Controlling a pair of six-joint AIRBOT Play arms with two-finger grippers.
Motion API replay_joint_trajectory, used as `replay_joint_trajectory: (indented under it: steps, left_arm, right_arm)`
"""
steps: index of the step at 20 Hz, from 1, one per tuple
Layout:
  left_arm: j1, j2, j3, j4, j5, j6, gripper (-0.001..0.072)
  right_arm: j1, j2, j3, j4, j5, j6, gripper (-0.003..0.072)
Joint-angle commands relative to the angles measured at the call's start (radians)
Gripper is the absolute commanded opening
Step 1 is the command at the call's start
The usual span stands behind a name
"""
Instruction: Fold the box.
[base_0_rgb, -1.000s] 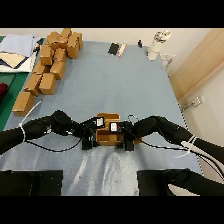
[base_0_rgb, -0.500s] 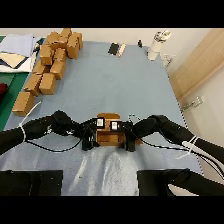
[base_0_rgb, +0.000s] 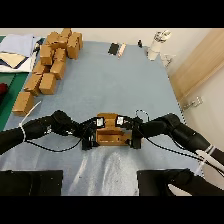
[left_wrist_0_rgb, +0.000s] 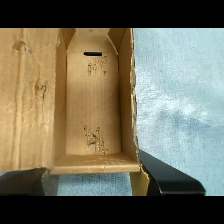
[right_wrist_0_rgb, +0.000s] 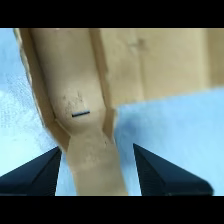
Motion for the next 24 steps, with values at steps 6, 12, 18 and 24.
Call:
replay_joint_trajectory:
  steps: [6, 12, 18, 24]
  left_arm:
    - [0.000, 0.001, 0.000, 0.000, -0.001, 0.002, 0.0465]
    - [0.000, 0.001, 0.003, 0.001, 0.002, 0.002, 0.0466]
    - [0.002, 0.005, 0.003, 0.087, 0.003, 0.002, 0.0465]
    - [0.002, 0.005, 0.003, 0.085, 0.028, -0.003, 0.0466]
  right_arm:
    - [0.000, 0.303, 0.001, 0.159, -0.153, 0.342, 0.0709]
    - [0.002, 0.333, 0.001, 0.330, -0.166, 0.610, 0.0709]
    - [0.002, 0.306, -0.001, 0.330, -0.157, 0.723, 0.0709]
    - [0.002, 0.214, -0.001, 0.335, -0.111, 0.770, 0.0708]
